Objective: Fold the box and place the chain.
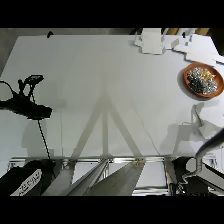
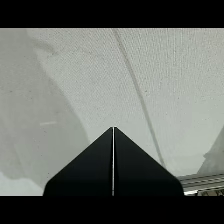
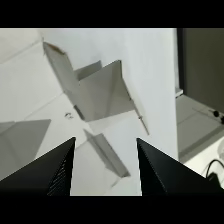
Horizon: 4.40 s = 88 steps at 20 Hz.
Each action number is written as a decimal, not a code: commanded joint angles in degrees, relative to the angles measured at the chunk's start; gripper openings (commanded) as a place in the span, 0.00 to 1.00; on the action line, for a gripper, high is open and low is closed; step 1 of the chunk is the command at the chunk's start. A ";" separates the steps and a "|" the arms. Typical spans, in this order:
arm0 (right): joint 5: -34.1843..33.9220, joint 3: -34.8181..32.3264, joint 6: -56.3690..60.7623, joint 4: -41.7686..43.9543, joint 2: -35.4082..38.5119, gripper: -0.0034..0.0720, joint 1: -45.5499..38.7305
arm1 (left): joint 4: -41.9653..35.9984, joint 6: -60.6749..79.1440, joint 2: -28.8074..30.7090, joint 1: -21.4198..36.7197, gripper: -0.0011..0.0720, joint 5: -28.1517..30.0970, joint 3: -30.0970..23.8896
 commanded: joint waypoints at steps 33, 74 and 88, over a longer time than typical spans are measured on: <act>16.65 3.85 -11.39 40.17 2.89 0.06 20.65 | 0.02 0.00 0.04 -0.02 0.03 0.02 -0.02; -1.70 -18.99 12.28 50.25 28.81 0.06 67.67 | -4.42 0.26 0.02 -0.04 0.05 10.34 -0.02; -1.53 -18.99 12.31 50.45 28.81 0.06 67.67 | -48.30 50.45 -16.68 -10.27 0.60 15.58 -0.02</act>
